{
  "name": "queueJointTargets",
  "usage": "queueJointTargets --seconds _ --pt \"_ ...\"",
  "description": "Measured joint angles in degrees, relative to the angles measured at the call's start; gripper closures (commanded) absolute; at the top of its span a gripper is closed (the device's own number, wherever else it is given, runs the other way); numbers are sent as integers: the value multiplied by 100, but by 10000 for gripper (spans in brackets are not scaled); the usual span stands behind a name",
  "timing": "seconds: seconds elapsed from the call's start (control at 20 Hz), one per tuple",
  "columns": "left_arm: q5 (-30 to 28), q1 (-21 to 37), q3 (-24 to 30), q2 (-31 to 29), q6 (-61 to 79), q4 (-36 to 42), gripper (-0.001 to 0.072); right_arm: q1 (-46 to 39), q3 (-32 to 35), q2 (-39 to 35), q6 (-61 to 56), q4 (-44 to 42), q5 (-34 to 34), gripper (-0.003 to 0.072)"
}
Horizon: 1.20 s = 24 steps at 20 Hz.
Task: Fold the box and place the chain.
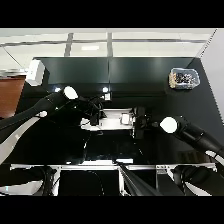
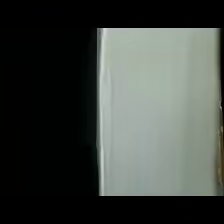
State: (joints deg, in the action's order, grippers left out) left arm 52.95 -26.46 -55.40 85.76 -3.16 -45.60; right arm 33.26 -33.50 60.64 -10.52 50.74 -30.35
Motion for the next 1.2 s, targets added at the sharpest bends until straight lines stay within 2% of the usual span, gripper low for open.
queueJointTargets --seconds 0.4,1.0,1.2 --pt "-2 0 0 0 0 11 683 -767 -138 149 74 -570 -422 -8" --pt "15 -2 0 0 24 11 683 -964 -142 859 2162 -2120 -868 -8" --pt "28 -4 0 4 22 162 682 -964 -144 1102 2490 -2308 -1010 -8"
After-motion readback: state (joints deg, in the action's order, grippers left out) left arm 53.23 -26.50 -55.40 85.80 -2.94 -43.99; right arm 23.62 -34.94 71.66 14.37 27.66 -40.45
